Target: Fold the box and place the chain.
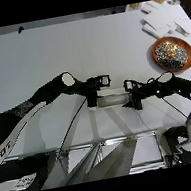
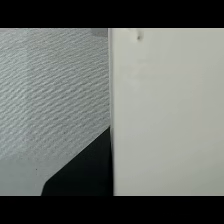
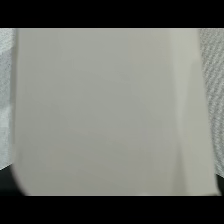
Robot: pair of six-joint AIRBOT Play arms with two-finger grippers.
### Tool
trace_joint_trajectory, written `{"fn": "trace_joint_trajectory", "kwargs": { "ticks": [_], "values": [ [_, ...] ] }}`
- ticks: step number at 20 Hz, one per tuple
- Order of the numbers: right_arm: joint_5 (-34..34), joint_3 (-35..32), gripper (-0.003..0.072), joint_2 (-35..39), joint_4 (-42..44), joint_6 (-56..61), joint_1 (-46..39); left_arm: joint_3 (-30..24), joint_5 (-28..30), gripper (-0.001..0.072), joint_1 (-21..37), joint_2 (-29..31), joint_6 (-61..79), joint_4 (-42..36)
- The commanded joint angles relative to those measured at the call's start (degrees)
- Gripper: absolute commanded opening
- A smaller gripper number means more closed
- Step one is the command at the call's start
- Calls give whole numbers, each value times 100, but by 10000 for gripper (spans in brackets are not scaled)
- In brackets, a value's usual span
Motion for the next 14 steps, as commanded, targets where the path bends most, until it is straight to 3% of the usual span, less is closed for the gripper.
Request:
{"fn": "trace_joint_trajectory", "kwargs": {
  "ticks": [1, 7, 11, 12, 13, 14],
  "values": [
    [4, -2, 256, -2, 2, 2, 0, 0, 0, 10, 0, -4, 2, 2],
    [4, -2, 256, -2, 2, 2, 0, 0, 2, 10, 0, -2, 2, -20],
    [4, -2, 256, -2, 2, 2, 0, 2, -319, 13, 0, 7, -4, -72],
    [4, -2, 256, -2, 2, 2, 0, 2, -358, 60, 0, 31, -4, -85],
    [4, -2, 256, -2, 2, 2, 0, 2, -393, 220, 4, 70, -7, -81],
    [4, -2, 256, -2, 2, 2, 0, 2, -382, 430, 33, 125, -7, -83]
  ]
}}
